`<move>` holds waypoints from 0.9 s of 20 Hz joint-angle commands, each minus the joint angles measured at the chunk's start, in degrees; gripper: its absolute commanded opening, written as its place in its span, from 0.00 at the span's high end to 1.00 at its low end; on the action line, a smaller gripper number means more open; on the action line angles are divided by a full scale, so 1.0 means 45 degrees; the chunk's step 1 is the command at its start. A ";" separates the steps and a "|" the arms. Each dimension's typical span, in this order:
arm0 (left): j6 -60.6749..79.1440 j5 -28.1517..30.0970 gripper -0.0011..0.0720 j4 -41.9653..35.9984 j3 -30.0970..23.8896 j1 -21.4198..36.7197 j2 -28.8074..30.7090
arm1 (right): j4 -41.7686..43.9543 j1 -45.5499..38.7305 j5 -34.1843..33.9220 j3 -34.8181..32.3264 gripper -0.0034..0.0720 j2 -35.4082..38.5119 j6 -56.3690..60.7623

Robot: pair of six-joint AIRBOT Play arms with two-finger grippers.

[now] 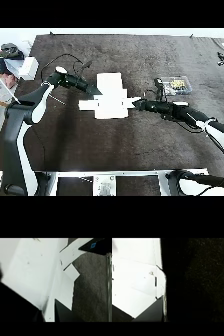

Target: Fold the box and place the chain.

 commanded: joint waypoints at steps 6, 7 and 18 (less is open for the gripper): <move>0.0335 -0.0126 0.97 -0.0024 0.0010 -0.0005 0.0000 | 0.0005 0.0010 0.0053 0.0015 0.49 0.0010 -0.0126; 0.0797 -0.0126 0.97 -0.0024 0.0010 -0.0005 0.0010 | -0.0029 -0.0029 0.0049 0.0015 0.46 0.0034 -0.0136; 0.8354 -0.0719 0.97 0.0209 -0.0005 0.0063 0.0491 | -0.0024 -0.2263 0.0544 0.0024 0.43 0.1885 -0.0112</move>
